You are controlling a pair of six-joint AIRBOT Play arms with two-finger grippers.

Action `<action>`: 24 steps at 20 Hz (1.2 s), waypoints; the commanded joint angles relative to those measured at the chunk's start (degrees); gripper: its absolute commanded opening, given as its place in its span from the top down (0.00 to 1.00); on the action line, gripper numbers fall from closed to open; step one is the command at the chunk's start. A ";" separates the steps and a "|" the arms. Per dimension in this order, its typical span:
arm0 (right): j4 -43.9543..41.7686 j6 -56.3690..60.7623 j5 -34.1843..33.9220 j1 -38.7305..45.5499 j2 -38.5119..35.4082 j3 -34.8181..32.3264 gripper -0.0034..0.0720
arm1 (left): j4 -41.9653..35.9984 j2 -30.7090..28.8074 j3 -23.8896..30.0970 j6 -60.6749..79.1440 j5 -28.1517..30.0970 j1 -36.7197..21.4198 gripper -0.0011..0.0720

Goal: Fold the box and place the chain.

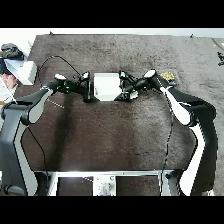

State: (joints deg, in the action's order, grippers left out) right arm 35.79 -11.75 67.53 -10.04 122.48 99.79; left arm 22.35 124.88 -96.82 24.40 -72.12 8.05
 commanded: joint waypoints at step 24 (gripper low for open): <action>0.00 -0.02 0.02 -0.04 0.02 0.02 0.36 | -0.50 0.09 -0.07 1.57 -0.44 0.24 0.00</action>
